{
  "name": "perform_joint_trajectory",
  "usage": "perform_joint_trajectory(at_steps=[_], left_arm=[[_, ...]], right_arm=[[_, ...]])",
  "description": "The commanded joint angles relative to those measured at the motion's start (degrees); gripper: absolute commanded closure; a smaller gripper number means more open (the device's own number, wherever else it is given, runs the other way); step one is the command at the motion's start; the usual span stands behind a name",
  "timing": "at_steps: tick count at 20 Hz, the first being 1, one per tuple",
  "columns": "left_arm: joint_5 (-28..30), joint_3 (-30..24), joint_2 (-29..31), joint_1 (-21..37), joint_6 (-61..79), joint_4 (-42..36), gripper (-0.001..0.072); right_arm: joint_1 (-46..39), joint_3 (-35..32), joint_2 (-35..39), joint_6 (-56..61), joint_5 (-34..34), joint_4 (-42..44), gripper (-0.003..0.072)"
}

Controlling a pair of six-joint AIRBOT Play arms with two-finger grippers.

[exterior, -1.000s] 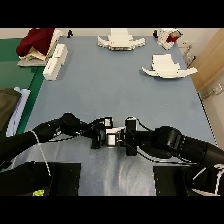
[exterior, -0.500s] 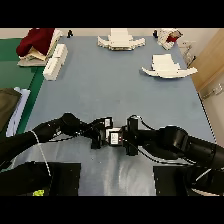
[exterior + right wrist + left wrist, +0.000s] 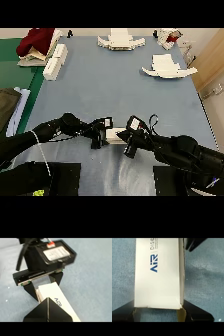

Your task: Fold the box.

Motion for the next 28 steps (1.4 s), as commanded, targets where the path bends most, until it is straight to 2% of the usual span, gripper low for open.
perform_joint_trajectory(at_steps=[1,5,13,25,28], left_arm=[[0.0,0.0,0.0,0.0,0.0,0.0,0.0249],[0.0,0.0,0.0,0.0,0.0,0.0,0.0249],[0.0,0.0,0.0,0.0,0.0,0.0,0.0248],[0.0,0.0,0.0,0.0,0.0,0.0,0.0248],[0.0,0.0,0.0,0.0,0.0,0.0,0.0249]], right_arm=[[-0.3,-5.6,0.5,6.7,8.8,2.3,0.068],[-0.3,-6.8,-2.7,8.0,12.4,2.3,0.068],[-0.2,-7.8,-7.6,10.1,9.9,2.3,0.068],[-0.2,-7.6,-7.7,10.1,10.8,2.3,0.068],[-0.3,-6.1,-5.5,10.0,10.7,2.2,0.068]])
